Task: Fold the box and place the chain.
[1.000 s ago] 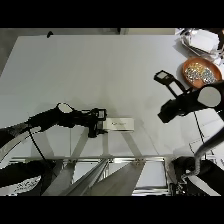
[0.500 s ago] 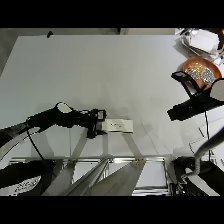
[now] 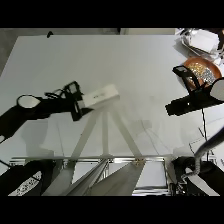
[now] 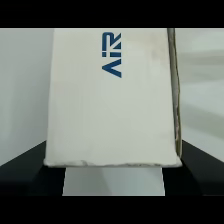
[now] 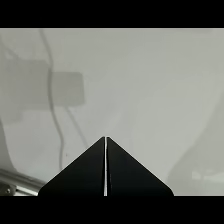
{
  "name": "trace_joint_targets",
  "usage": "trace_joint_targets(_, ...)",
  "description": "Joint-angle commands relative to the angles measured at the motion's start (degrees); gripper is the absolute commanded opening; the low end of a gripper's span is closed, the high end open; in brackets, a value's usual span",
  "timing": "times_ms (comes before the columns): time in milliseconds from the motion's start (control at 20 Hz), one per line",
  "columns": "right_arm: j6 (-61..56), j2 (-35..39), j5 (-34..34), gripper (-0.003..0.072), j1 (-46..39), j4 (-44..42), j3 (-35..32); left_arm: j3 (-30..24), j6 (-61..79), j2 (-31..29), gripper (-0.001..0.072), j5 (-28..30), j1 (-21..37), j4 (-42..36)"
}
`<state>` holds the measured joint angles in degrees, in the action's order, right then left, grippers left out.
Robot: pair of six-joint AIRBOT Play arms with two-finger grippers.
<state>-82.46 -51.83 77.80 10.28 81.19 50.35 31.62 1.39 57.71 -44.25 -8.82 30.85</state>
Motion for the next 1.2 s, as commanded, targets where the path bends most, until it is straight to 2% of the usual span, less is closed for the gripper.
trace_joint_targets(0, 0.0, 0.0, -0.9, 0.0016, 0.0, -0.5, 0.0, 0.0, -19.3, -7.8, 0.0006, 3.3, 13.5, 15.2)
trace_joint_targets(100, 0.0, 0.0, -1.0, 0.0016, 0.0, -0.6, 0.0, 0.0, -28.8, -9.7, 0.0006, 3.4, 23.2, 20.9)
trace_joint_targets(250, 0.0, 0.0, -0.9, 0.0016, 0.0, -0.6, 0.0, 0.0, -35.7, -8.9, 0.0006, 3.1, 37.1, 21.6)
trace_joint_targets(350, 0.0, 0.0, -0.9, 0.0016, 0.0, -0.6, 0.0, -0.7, -36.4, -7.0, 0.0006, 4.1, 43.5, 21.8)
trace_joint_targets(500, 0.0, 0.0, -0.9, 0.0016, 0.0, -0.6, 0.0, -2.1, -36.4, -2.7, 0.0006, 4.6, 47.5, 22.9)
trace_joint_targets(750, 0.0, 0.0, -0.9, 0.0016, 0.0, -0.6, 0.0, -3.4, -37.5, 4.4, 0.002, 4.3, 47.4, 29.4)
trace_joint_targets(800, 0.0, 0.0, -0.9, 0.0016, 0.0, -0.6, 0.0, -3.4, -38.3, 5.1, 0.0076, 3.9, 47.4, 30.3)
trace_joint_targets(900, 0.0, 0.0, -0.9, 0.0016, 0.0, -0.6, 0.0, -3.4, -38.8, 5.7, 0.0459, 3.1, 47.4, 31.8)
trace_joint_targets(950, 0.0, 0.0, -0.9, 0.0016, 0.0, -0.6, 0.0, -3.4, -38.8, 5.7, 0.0557, 3.1, 47.4, 32.1)
trace_joint_targets(1100, 0.0, 0.0, -0.9, 0.0016, 0.0, -0.6, 0.0, -3.4, -38.8, 5.7, 0.0581, 2.9, 47.4, 32.0)
trace_joint_targets(1150, 0.0, 0.0, -0.9, 0.0016, 0.0, -0.6, 0.0, -3.4, -38.9, 5.6, 0.0658, 2.3, 47.4, 32.0)
